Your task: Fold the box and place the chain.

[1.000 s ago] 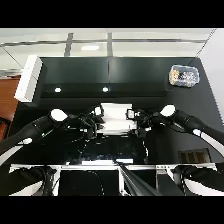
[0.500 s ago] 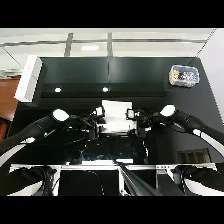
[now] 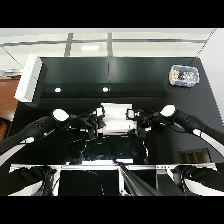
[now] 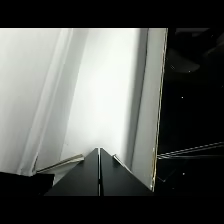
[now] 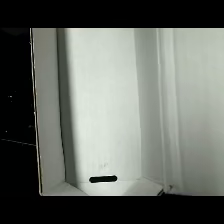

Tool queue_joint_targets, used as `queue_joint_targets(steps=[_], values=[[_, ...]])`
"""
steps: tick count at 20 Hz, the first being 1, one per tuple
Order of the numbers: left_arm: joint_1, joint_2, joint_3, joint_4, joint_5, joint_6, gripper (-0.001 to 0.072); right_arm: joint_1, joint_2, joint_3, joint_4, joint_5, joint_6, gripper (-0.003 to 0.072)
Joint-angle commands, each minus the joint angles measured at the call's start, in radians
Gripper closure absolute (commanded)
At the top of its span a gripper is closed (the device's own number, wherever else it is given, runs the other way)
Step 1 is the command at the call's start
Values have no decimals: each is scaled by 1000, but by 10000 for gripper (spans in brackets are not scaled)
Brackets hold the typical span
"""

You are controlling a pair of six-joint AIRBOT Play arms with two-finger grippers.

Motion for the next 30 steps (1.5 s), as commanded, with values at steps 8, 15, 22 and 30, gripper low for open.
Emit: queue_joint_targets(steps=[8, 15, 22, 30], values=[[348, 297, 9, 631, -81, -1104, 685, 0, -1, 0, 0, 11, 0, 263], [747, -9, -26, 272, -564, -1242, 685, 0, -1, 0, 0, 11, 0, 263], [527, -214, -21, 25, -472, -1162, 686, 0, -1, 0, -1, 11, 0, 263], [411, -226, 89, 24, -539, -1045, 612, 0, -1, 0, 0, 11, 0, 263]])
